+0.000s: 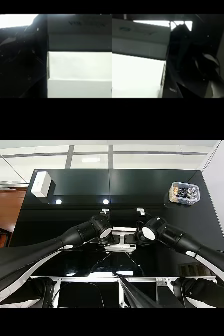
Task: Fold the box and place the chain.
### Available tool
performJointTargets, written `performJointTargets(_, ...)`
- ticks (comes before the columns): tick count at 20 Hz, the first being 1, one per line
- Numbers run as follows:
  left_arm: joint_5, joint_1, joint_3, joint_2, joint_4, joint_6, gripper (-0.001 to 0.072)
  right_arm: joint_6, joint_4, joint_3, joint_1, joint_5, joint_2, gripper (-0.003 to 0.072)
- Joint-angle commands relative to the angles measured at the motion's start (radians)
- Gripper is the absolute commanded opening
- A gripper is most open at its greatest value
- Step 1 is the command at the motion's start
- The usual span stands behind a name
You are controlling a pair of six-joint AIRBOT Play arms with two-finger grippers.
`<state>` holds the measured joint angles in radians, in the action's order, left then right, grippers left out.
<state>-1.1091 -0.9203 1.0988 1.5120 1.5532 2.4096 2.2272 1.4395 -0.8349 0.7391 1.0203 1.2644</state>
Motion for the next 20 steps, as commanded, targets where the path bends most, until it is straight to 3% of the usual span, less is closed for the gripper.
performJointTargets(1,0.0,0.0,0.0,0.0,0.0,0.0,0.0028,0.053,0.021,-0.002,0.032,0.0,0.029,0.0338)
performJointTargets(7,0.0,0.0,0.0,0.0,0.0,0.0,0.0029,0.089,0.027,-0.002,0.032,-0.001,0.043,0.0327)
performJointTargets(8,0.0,0.0,0.0,0.0,0.0,0.0,0.0028,0.09,0.027,-0.002,0.032,-0.007,0.049,0.0186)
performJointTargets(10,0.0,0.0,0.0,0.0,0.0,-0.001,0.0028,0.09,0.013,-0.002,0.031,-0.02,0.053,0.0014)
performJointTargets(15,0.0,0.0,0.0,0.0,0.001,0.0,0.0028,0.092,0.008,-0.002,0.032,-0.019,0.053,0.0018)
performJointTargets(16,0.0,0.0,0.0,0.0,0.0,0.0,0.0028,0.092,0.009,-0.002,0.031,-0.019,0.053,0.0039)
performJointTargets(17,0.0,0.0,0.0,0.0,0.0,0.0,0.0028,0.092,0.006,-0.002,0.031,-0.02,0.053,0.0171)
performJointTargets(20,0.0,0.0,0.0,0.0,0.0,0.0,0.0028,0.092,0.005,-0.002,0.031,-0.024,0.053,0.0167)
